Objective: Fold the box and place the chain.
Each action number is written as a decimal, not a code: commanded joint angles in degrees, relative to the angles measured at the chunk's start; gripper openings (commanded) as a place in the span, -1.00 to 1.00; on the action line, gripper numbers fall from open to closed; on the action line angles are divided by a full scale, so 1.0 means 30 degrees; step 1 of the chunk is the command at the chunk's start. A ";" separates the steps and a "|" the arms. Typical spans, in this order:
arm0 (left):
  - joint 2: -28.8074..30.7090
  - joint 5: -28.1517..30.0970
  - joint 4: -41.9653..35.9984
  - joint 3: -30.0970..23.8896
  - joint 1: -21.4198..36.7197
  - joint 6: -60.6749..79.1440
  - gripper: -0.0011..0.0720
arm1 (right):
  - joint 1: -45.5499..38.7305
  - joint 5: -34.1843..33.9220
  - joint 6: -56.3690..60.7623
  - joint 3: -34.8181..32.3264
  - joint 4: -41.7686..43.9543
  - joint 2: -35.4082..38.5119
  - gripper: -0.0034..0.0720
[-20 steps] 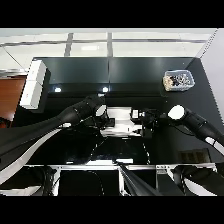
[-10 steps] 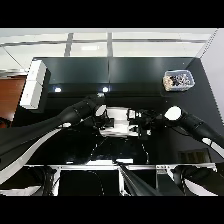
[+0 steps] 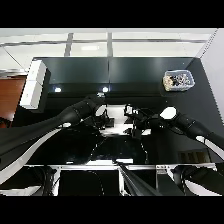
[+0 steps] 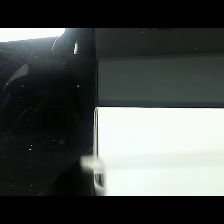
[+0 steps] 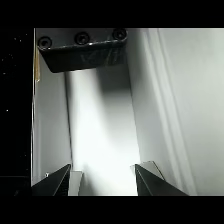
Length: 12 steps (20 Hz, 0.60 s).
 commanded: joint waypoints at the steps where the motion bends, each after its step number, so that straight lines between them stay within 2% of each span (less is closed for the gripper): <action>1: 0.0007 -0.0058 0.0000 0.0015 -0.0007 0.0015 -0.90 | 0.0029 -0.0204 0.0576 -0.0007 -0.0160 -0.0066 0.45; 2: 0.0007 -0.0058 0.0000 0.0015 -0.0007 0.0022 -0.90 | 0.0029 -0.0204 0.0823 -0.0007 -0.0342 -0.0066 0.43; 3: 0.0007 -0.0066 0.0000 0.0015 -0.0007 0.0022 -0.90 | 0.0029 -0.0175 0.0903 -0.0007 -0.0466 -0.0066 0.19; 4: 0.0007 -0.0066 0.0000 0.0015 -0.0007 0.0015 -0.91 | 0.0029 -0.0029 0.0969 -0.0007 -0.0481 -0.0066 -0.26; 5: 0.0007 -0.0058 0.0000 0.0015 0.0000 0.0015 -0.90 | 0.0036 -0.0029 0.1078 -0.0007 -0.0481 -0.0066 -0.27; 6: 0.0007 -0.0058 0.0000 0.0015 -0.0007 0.0015 -0.90 | 0.0029 -0.0007 0.1195 -0.0007 -0.0466 -0.0066 -0.27; 7: 0.0007 -0.0058 0.0007 0.0015 -0.0007 0.0022 -0.91 | 0.0029 -0.0066 0.1341 -0.0007 -0.0466 -0.0066 0.03; 8: 0.0007 -0.0058 0.0007 0.0015 -0.0007 0.0022 -0.91 | 0.0029 -0.0109 0.1457 -0.0007 -0.0466 -0.0066 0.43; 9: 0.0007 -0.0058 0.0007 0.0015 0.0000 0.0015 -0.90 | 0.0029 -0.0080 0.1712 -0.0007 -0.0561 -0.0051 0.11; 10: 0.0007 -0.0058 0.0007 0.0015 -0.0007 0.0015 -0.90 | 0.0029 0.0015 0.2040 -0.0007 -0.0794 -0.0029 -0.41; 12: 0.0007 -0.0066 0.0007 0.0015 -0.0007 0.0022 -0.90 | 0.0022 0.0175 0.3832 0.0015 -0.1217 0.0073 -0.88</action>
